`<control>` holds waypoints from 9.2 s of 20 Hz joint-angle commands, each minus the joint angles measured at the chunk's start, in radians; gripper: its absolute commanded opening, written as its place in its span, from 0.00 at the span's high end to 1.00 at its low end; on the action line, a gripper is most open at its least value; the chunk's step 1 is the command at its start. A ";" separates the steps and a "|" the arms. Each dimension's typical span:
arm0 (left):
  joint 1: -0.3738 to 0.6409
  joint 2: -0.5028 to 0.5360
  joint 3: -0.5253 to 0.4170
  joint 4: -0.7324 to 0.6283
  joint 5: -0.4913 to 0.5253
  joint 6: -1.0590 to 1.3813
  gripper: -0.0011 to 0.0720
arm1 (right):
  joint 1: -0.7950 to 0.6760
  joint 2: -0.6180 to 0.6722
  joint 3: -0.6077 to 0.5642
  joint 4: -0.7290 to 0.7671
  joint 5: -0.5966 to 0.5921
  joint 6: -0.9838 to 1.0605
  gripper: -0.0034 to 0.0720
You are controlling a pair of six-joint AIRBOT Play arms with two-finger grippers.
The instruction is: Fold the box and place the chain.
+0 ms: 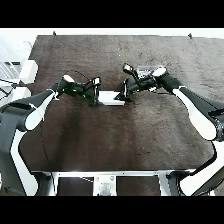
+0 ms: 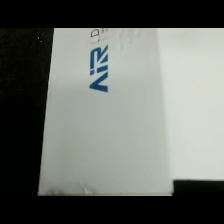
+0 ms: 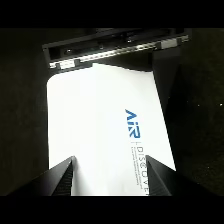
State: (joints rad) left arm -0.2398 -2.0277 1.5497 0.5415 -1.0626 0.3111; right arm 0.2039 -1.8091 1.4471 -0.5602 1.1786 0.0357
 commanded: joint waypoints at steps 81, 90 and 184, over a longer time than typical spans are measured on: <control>0.000 0.000 0.000 0.000 0.000 0.000 0.75 | 0.055 0.174 -0.277 0.212 -0.419 -0.437 0.89; 0.000 0.000 0.000 0.000 0.000 0.000 0.75 | 0.055 0.163 -0.290 0.204 -0.419 -0.433 0.89; 0.505 0.180 -0.137 -0.023 0.756 -0.871 0.96 | -0.325 0.960 -0.882 0.303 -0.402 0.134 0.94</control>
State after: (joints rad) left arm 0.2546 -1.8156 1.4185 0.4732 -0.3138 -0.5217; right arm -0.1211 -0.8490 0.5652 -0.2607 0.7788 0.1635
